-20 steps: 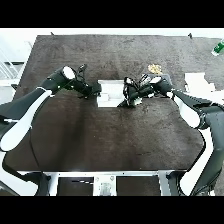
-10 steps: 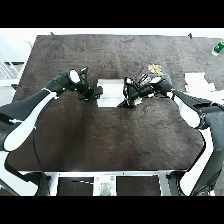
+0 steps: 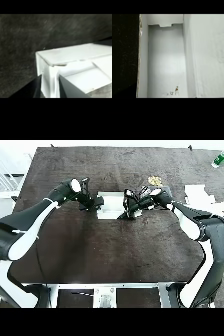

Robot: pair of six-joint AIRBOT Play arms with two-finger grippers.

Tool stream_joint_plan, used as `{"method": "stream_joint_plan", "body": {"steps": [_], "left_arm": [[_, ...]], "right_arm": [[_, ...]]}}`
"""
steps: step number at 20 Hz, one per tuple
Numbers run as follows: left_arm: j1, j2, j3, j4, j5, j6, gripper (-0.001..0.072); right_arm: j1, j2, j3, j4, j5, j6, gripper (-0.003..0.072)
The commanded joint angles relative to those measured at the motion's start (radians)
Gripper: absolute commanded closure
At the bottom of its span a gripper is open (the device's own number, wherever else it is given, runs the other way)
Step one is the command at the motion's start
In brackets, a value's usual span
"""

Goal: Fold the box and place the chain.

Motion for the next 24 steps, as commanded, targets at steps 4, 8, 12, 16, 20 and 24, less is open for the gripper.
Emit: {"method": "stream_joint_plan", "body": {"steps": [4, 8, 12, 16, 20, 24], "left_arm": [[-0.044, -0.090, 0.175, 0.183, -0.174, -0.098, 0.0450], [-0.071, -0.151, 0.271, 0.238, -0.259, -0.142, 0.0451], [-0.092, -0.167, 0.284, 0.290, -0.278, -0.162, 0.0451], [-0.096, -0.182, 0.284, 0.304, -0.285, -0.189, 0.0451], [-0.102, -0.199, 0.292, 0.316, -0.297, -0.195, 0.0451], [-0.102, -0.199, 0.304, 0.332, -0.279, -0.191, 0.0453]], "right_arm": [[0.001, -0.001, 0.000, 0.000, 0.000, 0.000, 0.0210], [0.001, -0.001, 0.000, 0.000, 0.000, 0.000, 0.0210], [0.001, -0.001, 0.000, 0.000, 0.000, 0.000, 0.0210], [0.001, -0.001, 0.000, 0.000, 0.000, 0.000, 0.0210], [0.001, -0.001, 0.000, 0.000, 0.000, 0.000, 0.0210], [0.001, -0.001, 0.000, 0.000, 0.000, 0.000, 0.0210]]}}
